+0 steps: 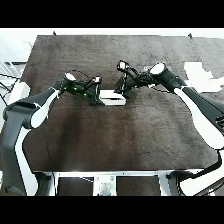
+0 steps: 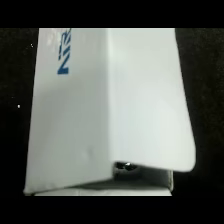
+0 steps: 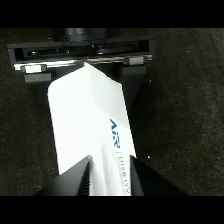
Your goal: Fold the box and place the chain.
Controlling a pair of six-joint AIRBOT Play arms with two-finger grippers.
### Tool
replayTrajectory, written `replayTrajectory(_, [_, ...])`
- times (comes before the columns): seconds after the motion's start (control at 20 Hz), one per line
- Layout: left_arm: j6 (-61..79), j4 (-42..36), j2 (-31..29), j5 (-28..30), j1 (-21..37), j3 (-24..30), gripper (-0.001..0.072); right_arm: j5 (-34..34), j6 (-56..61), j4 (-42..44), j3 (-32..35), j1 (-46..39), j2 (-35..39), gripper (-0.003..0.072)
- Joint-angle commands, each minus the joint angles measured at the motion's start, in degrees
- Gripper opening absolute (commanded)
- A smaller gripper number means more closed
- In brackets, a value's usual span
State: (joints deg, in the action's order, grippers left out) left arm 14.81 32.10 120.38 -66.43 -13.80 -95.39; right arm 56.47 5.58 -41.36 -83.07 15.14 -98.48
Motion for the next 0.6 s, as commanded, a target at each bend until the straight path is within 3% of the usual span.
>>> replayTrajectory(0.0, [0.0,0.0,0.0,-0.1,0.0,0.0,0.0628,-0.1,-0.3,-0.3,0.8,0.0,0.2,0.0254])
replayTrajectory(0.15, [0.0,0.0,0.0,-0.1,0.0,0.0,0.0627,-0.1,-0.3,-0.5,1.5,0.1,0.2,0.0241])
replayTrajectory(0.2, [0.0,0.0,0.0,-0.1,0.0,0.0,0.0628,-0.1,-0.3,-0.6,1.5,0.1,0.2,0.0190])
replayTrajectory(0.55, [0.0,0.0,0.0,-0.1,0.0,0.0,0.0627,-1.9,-0.3,-0.7,1.5,0.2,0.2,0.0190])
